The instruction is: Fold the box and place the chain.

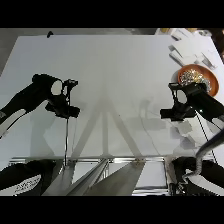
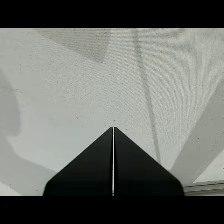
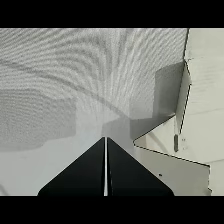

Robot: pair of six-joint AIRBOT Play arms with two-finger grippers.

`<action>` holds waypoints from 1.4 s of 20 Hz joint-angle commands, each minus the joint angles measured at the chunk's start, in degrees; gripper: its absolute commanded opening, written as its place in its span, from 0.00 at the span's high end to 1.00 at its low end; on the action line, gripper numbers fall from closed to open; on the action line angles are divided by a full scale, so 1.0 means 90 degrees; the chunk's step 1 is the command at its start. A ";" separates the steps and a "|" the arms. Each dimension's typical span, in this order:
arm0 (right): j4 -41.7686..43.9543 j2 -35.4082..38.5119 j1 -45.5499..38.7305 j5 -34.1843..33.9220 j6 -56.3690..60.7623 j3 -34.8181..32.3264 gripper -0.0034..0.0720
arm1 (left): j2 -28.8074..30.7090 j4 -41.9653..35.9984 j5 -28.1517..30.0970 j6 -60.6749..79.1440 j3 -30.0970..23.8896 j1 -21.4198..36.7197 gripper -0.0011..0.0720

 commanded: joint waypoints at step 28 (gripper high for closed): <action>-0.2538 -0.0012 -0.3572 0.0158 -0.2613 0.0758 0.26 | 0.0002 0.0002 0.0002 0.0000 -0.0002 0.0005 0.97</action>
